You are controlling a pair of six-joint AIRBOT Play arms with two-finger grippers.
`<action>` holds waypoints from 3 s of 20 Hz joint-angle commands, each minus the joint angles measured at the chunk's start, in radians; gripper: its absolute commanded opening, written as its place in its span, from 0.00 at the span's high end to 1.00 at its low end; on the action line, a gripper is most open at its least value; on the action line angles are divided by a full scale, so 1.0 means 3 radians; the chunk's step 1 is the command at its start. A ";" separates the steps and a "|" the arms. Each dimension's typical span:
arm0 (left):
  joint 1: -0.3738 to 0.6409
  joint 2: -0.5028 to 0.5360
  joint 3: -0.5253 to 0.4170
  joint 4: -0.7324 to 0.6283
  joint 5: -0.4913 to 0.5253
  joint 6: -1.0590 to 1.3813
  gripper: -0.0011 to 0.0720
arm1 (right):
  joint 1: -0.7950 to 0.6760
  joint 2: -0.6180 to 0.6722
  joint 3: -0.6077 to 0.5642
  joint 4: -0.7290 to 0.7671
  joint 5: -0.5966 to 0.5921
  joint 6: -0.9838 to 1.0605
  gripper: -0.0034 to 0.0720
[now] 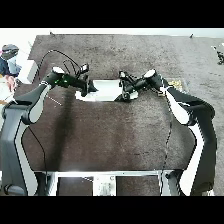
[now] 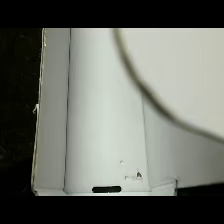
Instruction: Fold the box and place the chain.
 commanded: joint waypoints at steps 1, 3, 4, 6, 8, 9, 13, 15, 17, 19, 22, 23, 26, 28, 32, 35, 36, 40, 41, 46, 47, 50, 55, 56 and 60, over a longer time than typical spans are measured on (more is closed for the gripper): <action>-0.0001 -0.0001 0.0000 0.0000 0.0001 0.0000 0.97 | -0.0050 -0.0003 0.0003 -0.0005 0.0013 0.0036 0.14; -0.0001 -0.0001 0.0000 0.0000 0.0001 0.0000 0.97 | -0.0060 -0.0001 0.0003 -0.0006 0.0020 0.0045 0.14; -0.0001 -0.0001 0.0000 0.0000 0.0000 0.0000 0.97 | -0.0048 -0.0001 0.0003 -0.0006 0.0034 0.0045 0.14; -0.0001 -0.0001 0.0000 0.0000 0.0001 0.0000 0.97 | -0.0001 -0.0003 0.0003 -0.0022 0.0041 0.0039 0.14; -0.0001 -0.0001 0.0000 0.0000 0.0001 0.0000 0.97 | 0.0034 -0.0001 0.0003 -0.0020 0.0039 0.0017 0.14; -0.0001 -0.0001 0.0000 -0.0001 0.0000 0.0000 0.97 | 0.0045 -0.0001 0.0003 -0.0019 0.0038 0.0015 0.14; -0.0001 -0.0001 0.0000 0.0000 0.0000 0.0001 0.97 | 0.0048 -0.0001 0.0003 -0.0019 0.0038 0.0008 0.17; -0.0001 -0.0001 0.0000 0.0000 0.0001 0.0001 0.97 | 0.0048 -0.0001 0.0003 -0.0023 0.0027 0.0008 0.24; -0.0001 -0.0001 0.0000 -0.0001 0.0001 0.0000 0.97 | 0.0046 -0.0003 0.0003 -0.0034 0.0010 0.0008 0.24; -0.0001 -0.0001 0.0000 -0.0001 0.0001 0.0000 0.97 | 0.0041 -0.0001 0.0003 -0.0046 0.0003 0.0009 0.41; -0.0001 -0.0001 0.0000 -0.0001 0.0001 0.0001 0.97 | 0.0041 -0.0001 0.0000 -0.0071 -0.0053 0.0018 0.42; -0.0001 -0.0001 0.0000 0.0000 0.0001 0.0000 0.97 | 0.0041 -0.0001 0.0000 -0.0071 -0.0065 0.0018 0.42; -0.0001 -0.0001 0.0000 -0.0001 0.0001 0.0000 0.97 | 0.0038 -0.0001 0.0000 -0.0081 -0.0060 0.0019 0.10; -0.0001 -0.0001 0.0000 0.0000 0.0001 0.0000 0.97 | 0.0038 0.0001 0.0000 -0.0065 -0.0037 0.0017 0.10; -0.0001 -0.0001 0.0000 -0.0001 0.0000 0.0000 0.97 | 0.0019 0.0001 0.0000 -0.0018 0.0015 -0.0009 0.08; -0.0001 -0.0001 0.0000 -0.0001 0.0000 0.0000 0.97 | -0.0031 0.0001 0.0000 0.0027 0.0018 -0.0008 0.04; -0.0001 -0.0001 0.0000 -0.0001 0.0000 0.0000 0.97 | -0.0057 0.0001 0.0000 0.0116 0.0056 -0.0008 0.04; -0.0001 -0.0001 0.0000 -0.0003 0.0000 0.0000 0.97 | -0.0104 0.0001 0.0000 0.0270 0.0092 -0.0008 0.04; -0.0001 -0.0001 0.0000 -0.0003 0.0000 0.0000 0.97 | -0.0098 0.0001 0.0000 0.0270 0.0094 -0.0008 0.04; -0.0001 -0.0001 0.0000 -0.0004 0.0000 0.0000 0.97 | -0.0062 0.0001 0.0000 0.0198 0.0060 -0.0006 0.08; -0.0001 -0.0001 0.0000 -0.0008 0.0000 0.0000 0.97 | -0.0055 0.0001 0.0000 0.0163 0.0062 -0.0006 0.08; -0.0001 -0.0001 0.0000 -0.0065 0.0000 0.0000 0.97 | -0.0025 0.0001 0.0000 0.0094 0.0033 -0.0008 0.09; -0.0001 -0.0001 0.0000 -0.0065 0.0000 0.0000 0.97 | -0.0017 0.0001 0.0000 0.0094 -0.0003 -0.0008 0.09; -0.0001 -0.0001 0.0000 -0.0065 0.0000 0.0000 0.97 | -0.0015 0.0001 0.0000 0.0094 -0.0003 -0.0008 0.09; -0.0001 -0.0001 0.0000 -0.0064 0.0000 0.0000 0.97 | -0.0011 -0.0001 0.0000 0.0094 -0.0001 -0.0006 0.09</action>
